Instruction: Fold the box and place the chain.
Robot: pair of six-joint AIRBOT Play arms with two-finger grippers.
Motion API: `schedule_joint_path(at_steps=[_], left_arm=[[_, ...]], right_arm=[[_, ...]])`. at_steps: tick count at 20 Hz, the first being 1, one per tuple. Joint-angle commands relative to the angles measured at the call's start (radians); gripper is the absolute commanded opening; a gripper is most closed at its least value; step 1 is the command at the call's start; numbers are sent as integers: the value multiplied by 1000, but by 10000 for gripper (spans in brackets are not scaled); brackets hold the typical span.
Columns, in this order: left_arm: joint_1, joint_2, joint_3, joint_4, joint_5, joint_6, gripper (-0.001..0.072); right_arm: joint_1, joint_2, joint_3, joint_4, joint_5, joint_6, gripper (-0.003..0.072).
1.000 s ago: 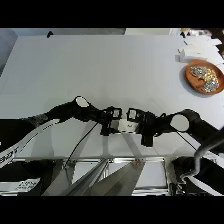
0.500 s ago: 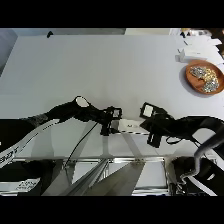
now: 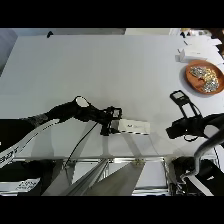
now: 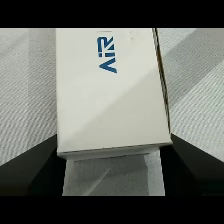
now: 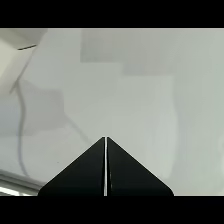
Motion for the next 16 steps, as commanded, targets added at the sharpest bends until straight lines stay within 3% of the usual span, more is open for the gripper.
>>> schedule_joint_path(at_steps=[1, 16], left_arm=[[0, 1, 1, 0, 0, 0, 208], [0, 1, 1, 0, 0, 0, 191]], right_arm=[[-104, -8, 0, -27, 42, 50, 23], [-118, -5, 0, -21, 40, 49, 23]])
